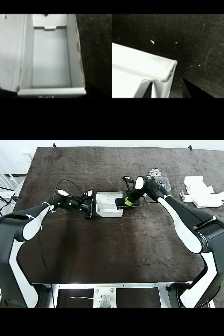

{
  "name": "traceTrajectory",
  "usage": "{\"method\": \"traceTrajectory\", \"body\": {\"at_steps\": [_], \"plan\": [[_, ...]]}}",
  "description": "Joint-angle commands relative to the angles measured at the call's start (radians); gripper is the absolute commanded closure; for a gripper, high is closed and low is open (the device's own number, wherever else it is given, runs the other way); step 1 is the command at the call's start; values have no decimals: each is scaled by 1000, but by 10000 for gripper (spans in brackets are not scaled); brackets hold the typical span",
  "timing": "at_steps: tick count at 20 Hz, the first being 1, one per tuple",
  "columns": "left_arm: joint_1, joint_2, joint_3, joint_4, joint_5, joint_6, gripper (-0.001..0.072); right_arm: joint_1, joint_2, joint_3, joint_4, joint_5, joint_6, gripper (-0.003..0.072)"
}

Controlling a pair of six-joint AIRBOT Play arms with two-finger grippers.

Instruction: Fold the box and place the chain.

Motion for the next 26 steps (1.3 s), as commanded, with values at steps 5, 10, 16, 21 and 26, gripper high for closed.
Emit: {"method": "traceTrajectory", "body": {"at_steps": [5, 10, 16, 21, 26], "plan": [[1, 0, 0, 0, 2, 0, 238, 58, -5, 54, -103, 79, 129, 288], [1, 0, 0, 0, 2, 0, 238, 85, -9, 54, -184, 90, 209, 288], [1, 0, 0, 0, 2, 0, 239, 105, -66, 115, -202, 82, 226, 290], [1, 0, 0, 0, 3, 0, 239, 114, -84, 158, -261, 165, 287, 291], [1, 0, 1, 0, 3, 0, 239, 114, -84, 158, -316, 190, 338, 297]]}}
